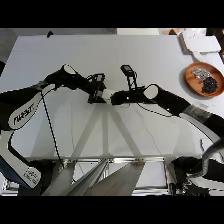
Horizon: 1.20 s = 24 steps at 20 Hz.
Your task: Fold the box and place the chain.
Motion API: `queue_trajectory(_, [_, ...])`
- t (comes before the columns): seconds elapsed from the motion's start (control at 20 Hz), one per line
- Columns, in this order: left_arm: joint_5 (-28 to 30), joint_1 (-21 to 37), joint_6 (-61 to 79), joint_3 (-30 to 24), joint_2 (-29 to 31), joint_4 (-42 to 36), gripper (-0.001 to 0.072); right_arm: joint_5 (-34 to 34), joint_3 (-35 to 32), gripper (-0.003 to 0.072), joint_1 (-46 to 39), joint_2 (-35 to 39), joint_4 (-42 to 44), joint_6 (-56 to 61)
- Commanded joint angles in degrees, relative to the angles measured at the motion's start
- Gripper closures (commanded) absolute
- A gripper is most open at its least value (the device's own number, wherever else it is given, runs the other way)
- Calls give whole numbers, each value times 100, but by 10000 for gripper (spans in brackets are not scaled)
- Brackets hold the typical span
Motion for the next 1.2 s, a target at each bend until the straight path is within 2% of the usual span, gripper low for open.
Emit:
queue_trajectory(0.0, [-35,-2,26,0,0,22,365,-9,0,676,-188,431,-11,-26])
queue_trajectory(0.2, [-33,-2,26,0,0,24,365,798,-61,679,-649,533,-44,-133])
queue_trajectory(0.5, [-33,-2,26,0,0,22,365,868,-599,679,-761,310,-2,-129])
queue_trajectory(0.75, [-33,-2,26,0,0,24,365,876,-621,677,-761,72,-2,-247])
queue_trajectory(1.0, [-33,-2,26,0,0,22,365,667,-581,677,-763,1064,-63,-299])
queue_trajectory(1.15, [-33,-2,26,0,0,22,365,614,-581,676,-761,1952,-688,-238])
